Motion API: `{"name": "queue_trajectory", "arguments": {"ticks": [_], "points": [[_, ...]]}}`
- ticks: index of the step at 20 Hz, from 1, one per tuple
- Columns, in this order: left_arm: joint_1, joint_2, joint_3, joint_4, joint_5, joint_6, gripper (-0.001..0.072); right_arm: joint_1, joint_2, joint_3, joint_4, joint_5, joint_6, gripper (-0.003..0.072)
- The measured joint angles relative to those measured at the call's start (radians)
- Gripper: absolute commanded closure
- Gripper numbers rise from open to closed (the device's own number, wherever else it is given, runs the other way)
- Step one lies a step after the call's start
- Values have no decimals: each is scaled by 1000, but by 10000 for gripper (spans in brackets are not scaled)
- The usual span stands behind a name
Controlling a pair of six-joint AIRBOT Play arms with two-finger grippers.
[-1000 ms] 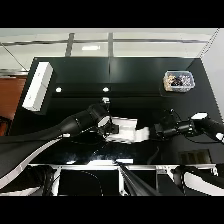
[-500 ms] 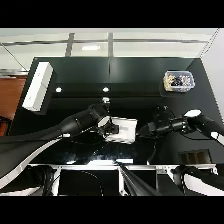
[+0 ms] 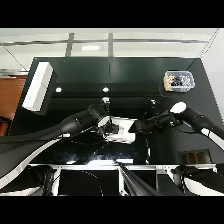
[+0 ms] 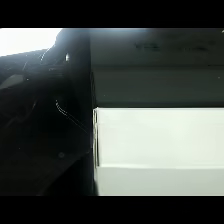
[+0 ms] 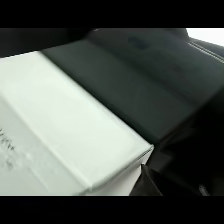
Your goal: Fold the box and place the chain.
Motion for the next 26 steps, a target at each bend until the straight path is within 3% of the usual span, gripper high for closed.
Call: {"name": "queue_trajectory", "arguments": {"ticks": [1,11,13,22,23,24,25,26], "points": [[0,0,0,0,0,0,681,29,3,18,-47,-14,56,215],[0,0,0,0,0,0,681,344,48,136,-555,-56,710,236],[0,0,0,0,0,0,681,417,49,143,-648,-59,848,317],[0,0,0,0,-1,0,681,518,48,149,-793,-61,1131,317],[0,0,0,0,-1,0,680,519,47,149,-802,-61,1145,348],[0,0,0,0,-1,0,680,520,47,149,-810,-62,1158,496],[0,0,0,0,-1,0,681,521,46,149,-818,-62,1167,528],[0,0,0,0,-1,0,681,521,46,149,-822,-62,1175,640]]}}
